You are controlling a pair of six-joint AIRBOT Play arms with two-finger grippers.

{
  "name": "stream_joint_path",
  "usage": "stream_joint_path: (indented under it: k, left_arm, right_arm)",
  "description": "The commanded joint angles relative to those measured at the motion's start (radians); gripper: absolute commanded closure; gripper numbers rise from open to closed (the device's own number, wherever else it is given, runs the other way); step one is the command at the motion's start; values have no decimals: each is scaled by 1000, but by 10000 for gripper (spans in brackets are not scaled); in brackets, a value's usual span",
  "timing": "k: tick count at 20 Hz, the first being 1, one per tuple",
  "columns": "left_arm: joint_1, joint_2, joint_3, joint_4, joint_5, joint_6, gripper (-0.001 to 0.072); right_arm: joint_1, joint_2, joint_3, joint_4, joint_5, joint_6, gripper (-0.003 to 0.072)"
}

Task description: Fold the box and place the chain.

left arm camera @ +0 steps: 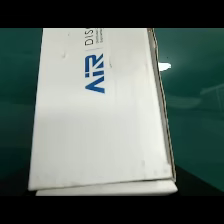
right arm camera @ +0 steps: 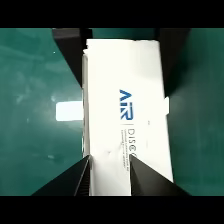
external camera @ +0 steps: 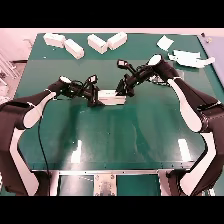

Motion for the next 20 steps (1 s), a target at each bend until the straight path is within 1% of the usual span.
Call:
stream_joint_path:
  k: [1,3,5,6,9,11,15,18,20]
  left_arm:
    - [1,1,0,0,5,-2,82]
    - [1,1,0,0,4,-2,82]
    - [1,1,0,0,5,-2,83]
    - [1,1,0,0,5,-1,82]
    - [1,1,0,0,5,-2,82]
    - [1,1,0,0,4,-2,83]
    - [1,1,0,0,4,-2,82]
    - [1,1,0,0,4,-1,82]
    - [1,1,0,0,4,-2,82]
  right_arm:
    - [-33,1,-1,114,23,-22,414]
    - [-45,1,-1,166,42,-40,462]
    - [-44,1,-3,209,52,-43,621]
    - [-43,1,-15,215,53,-48,684]
    - [-34,1,-116,249,19,-90,686]
    - [-30,1,-171,255,-37,-122,686]
    - [-29,0,-194,254,-127,-143,686]
    - [-26,-1,-216,240,-130,-140,686]
    - [-13,-1,-243,203,-130,-122,686]
